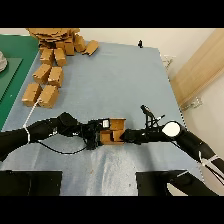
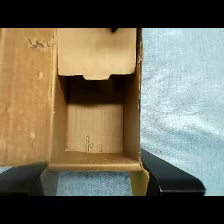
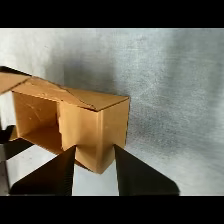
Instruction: Fold the box.
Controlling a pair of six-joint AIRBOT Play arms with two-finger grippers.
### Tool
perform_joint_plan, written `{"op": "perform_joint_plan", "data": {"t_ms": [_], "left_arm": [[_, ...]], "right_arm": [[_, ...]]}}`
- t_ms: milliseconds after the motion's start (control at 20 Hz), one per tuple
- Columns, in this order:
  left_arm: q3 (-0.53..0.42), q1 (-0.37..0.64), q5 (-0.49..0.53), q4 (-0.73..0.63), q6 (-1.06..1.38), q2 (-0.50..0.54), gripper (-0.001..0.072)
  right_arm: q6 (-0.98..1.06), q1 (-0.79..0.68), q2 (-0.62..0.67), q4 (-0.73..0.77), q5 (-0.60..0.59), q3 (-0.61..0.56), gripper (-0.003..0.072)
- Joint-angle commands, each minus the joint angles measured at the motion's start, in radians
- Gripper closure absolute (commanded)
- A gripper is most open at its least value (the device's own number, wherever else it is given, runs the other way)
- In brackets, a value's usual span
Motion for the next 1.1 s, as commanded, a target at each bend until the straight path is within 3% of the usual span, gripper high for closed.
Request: {"op": "perform_joint_plan", "data": {"t_ms": [0, 100, 250, 600, 800, 900, 1000, 1050], "left_arm": [[0.001, 0.0, 0.0, 0.0, 0.0, 0.0, 0.0464], [0.001, 0.0, 0.0, 0.0, 0.0, 0.0, 0.0464], [0.001, 0.0, 0.0, 0.0, 0.0, 0.0, 0.0464], [0.001, 0.0, 0.0, 0.0, 0.0, 0.0, 0.0464], [0.001, 0.0, 0.0, 0.0, 0.0, 0.0, 0.0464], [0.001, 0.0, 0.0, 0.0, 0.0, 0.0, 0.0464], [0.001, 0.0, 0.0, 0.0, 0.0, 0.0, 0.0464], [0.001, 0.0, 0.0, 0.0, 0.0, 0.0, 0.0464]], "right_arm": [[0.357, 0.159, -0.068, -0.367, 0.018, 0.116, 0.0323], [0.574, 0.25, -0.119, -0.56, 0.096, 0.187, 0.0326], [0.753, 0.337, -0.216, -0.688, 0.209, 0.277, 0.0355], [0.805, 0.409, -0.428, -0.703, 0.243, 0.442, 0.0355], [0.828, 0.412, -0.494, -0.703, 0.314, 0.475, 0.0355], [0.834, 0.412, -0.496, -0.711, 0.328, 0.475, 0.0414], [0.837, 0.412, -0.496, -0.716, 0.325, 0.475, 0.0567], [0.838, 0.412, -0.497, -0.719, 0.322, 0.475, 0.0602]]}}
